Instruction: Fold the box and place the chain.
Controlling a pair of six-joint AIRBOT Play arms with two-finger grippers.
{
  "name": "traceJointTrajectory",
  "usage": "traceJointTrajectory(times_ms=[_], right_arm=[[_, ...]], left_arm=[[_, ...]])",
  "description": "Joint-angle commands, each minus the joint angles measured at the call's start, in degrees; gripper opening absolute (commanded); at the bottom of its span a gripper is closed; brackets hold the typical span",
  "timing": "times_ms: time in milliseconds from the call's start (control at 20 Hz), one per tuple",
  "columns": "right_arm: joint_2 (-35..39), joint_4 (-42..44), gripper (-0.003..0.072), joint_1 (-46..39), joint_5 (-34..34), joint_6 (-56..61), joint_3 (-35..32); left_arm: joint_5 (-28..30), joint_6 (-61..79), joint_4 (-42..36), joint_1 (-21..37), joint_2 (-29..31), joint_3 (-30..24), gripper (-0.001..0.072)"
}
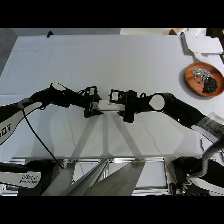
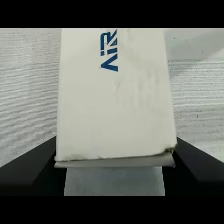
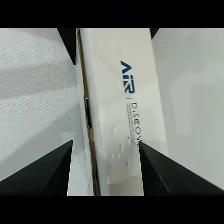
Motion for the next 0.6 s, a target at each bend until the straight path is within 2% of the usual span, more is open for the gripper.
traceJointTrajectory(times_ms=[0, 100, 150, 300, 400, 550], right_arm=[[2.4, 0.1, 0.0456, 0.0, -0.3, 5.4, 0.0], [3.9, 0.2, 0.0453, 0.0, -0.2, 10.7, 0.0], [4.2, 0.8, 0.0428, 0.0, 0.0, 13.7, 0.3], [3.4, 7.3, 0.0141, -1.2, 0.6, 17.7, 3.1], [2.0, 15.8, 0.0011, -3.3, 1.3, 17.7, 5.6], [-3.1, 24.8, 0.0012, -5.8, 6.9, 18.9, 9.6]], left_arm=[[0.1, 0.0, 0.0, 0.0, 0.0, 0.0, 0.0276], [0.1, 0.0, 0.0, 0.0, 0.0, 0.0, 0.0276], [0.1, 0.0, 0.0, 0.0, 0.0, 0.0, 0.0276], [0.1, 0.0, 0.0, 0.0, 0.0, 0.0, 0.0276], [0.1, 0.0, 0.0, 0.0, 0.0, 0.0, 0.0276], [0.1, 0.0, 0.0, 0.0, 0.0, 0.0, 0.0276]])
